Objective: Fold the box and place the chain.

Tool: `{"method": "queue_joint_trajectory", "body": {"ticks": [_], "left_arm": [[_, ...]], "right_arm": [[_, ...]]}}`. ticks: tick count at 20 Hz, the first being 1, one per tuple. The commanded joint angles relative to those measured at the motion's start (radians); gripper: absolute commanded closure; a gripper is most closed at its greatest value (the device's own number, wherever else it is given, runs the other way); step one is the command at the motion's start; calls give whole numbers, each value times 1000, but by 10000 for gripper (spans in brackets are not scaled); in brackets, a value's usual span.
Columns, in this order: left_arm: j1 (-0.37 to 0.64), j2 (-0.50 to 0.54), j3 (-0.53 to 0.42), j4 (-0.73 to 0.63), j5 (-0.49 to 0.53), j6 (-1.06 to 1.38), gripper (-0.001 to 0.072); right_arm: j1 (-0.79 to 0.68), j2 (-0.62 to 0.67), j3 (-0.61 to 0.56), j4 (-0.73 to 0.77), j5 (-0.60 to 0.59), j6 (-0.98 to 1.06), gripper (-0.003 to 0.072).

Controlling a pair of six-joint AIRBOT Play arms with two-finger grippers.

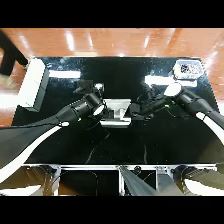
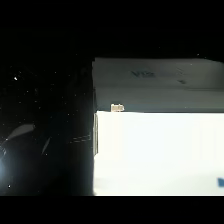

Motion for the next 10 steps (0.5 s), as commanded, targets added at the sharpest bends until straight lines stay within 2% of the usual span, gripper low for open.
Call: {"method": "queue_joint_trajectory", "body": {"ticks": [1,3,6,10], "left_arm": [[0,0,0,0,0,0,693],[0,0,0,0,1,0,693],[0,0,0,0,1,0,693],[0,0,0,0,3,0,693]], "right_arm": [[164,1,57,-275,-121,266,89],[244,1,79,-416,-158,403,89],[318,0,108,-627,-139,584,90],[331,-1,121,-728,-112,682,90]]}}
